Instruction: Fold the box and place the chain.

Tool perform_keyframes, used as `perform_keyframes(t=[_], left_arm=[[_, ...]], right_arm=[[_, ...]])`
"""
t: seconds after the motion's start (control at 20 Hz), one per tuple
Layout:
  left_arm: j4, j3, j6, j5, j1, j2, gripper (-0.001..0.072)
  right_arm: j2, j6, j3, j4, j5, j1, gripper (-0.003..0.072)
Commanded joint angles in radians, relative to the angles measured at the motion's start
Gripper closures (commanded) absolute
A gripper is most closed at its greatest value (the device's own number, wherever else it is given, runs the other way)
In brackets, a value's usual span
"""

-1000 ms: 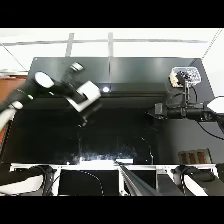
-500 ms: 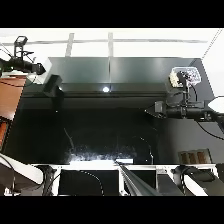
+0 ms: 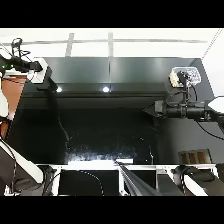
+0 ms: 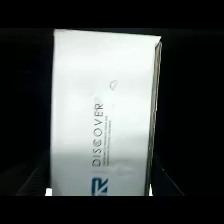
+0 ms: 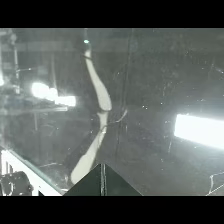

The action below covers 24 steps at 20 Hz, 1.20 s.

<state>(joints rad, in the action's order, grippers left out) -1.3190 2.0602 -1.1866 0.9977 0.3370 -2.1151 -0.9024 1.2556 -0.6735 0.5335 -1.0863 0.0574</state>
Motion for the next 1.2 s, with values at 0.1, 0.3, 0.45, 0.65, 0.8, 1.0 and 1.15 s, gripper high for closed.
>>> perform_keyframes(t=[0.1, 0.3, 0.45, 0.65, 0.8, 1.0, 1.15], left_arm=[[-0.135, 0.014, -0.123, 0.108, -0.022, 0.242, -0.0004], [-0.104, -0.071, -0.171, 0.244, -0.077, 0.546, 0.015], [0.039, -0.241, -0.169, 0.375, -0.114, 0.754, 0.0684], [0.157, -0.768, -0.172, 0.065, -0.283, 1.177, 0.0685], [0.145, -1.188, -0.176, -0.055, -0.437, 1.458, 0.0685], [0.111, -1.476, -0.224, -0.076, -0.485, 1.66, 0.0685], [0.023, -1.481, -0.261, -0.063, -0.485, 1.685, 0.0684]], right_arm=[[0.001, -0.018, -0.001, -0.035, 0.011, 0.0, 0.0656], [0.002, -0.02, -0.021, -0.035, -0.013, -0.052, 0.0655], [0.033, -0.05, -0.089, 0.103, -0.109, -0.118, 0.0644], [0.195, 0.054, -0.164, 0.442, -0.067, -0.151, 0.0644], [0.33, 0.113, -0.126, 0.607, 0.037, -0.15, 0.0644], [0.357, 0.139, 0.032, 0.698, 0.168, -0.15, 0.0644], [0.357, 0.14, 0.072, 0.694, 0.234, -0.15, 0.0645]])
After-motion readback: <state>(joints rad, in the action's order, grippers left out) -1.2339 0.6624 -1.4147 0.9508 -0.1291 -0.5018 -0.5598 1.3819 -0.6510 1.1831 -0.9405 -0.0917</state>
